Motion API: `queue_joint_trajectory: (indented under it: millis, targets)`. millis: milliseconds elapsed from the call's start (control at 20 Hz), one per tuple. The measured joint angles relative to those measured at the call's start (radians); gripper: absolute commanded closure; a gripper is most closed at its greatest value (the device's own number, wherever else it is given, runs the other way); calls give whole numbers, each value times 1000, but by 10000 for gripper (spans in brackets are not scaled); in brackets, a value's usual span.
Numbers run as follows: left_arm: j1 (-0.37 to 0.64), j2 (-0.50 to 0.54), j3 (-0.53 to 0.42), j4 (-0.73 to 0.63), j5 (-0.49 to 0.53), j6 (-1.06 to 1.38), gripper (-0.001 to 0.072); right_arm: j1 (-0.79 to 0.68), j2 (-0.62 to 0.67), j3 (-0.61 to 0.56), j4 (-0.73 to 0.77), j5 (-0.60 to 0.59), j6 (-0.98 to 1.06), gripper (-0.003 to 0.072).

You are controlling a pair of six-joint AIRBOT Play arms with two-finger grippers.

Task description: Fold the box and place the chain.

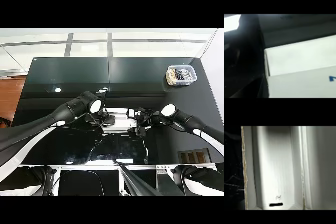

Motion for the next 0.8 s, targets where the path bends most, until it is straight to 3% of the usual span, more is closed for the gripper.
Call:
queue_joint_trajectory:
  millis: [250, 350, 800]
  targets:
    - [-16, -40, 27, 39, -35, -70, 438, 0, 0, 0, 0, 0, 0, 498]
    - [-20, -48, 32, 43, -45, -94, 531, 0, 0, 0, 0, 0, 0, 498]
    - [-26, -56, 62, 50, -47, -120, 532, 0, 0, 0, 0, 0, 0, 498]
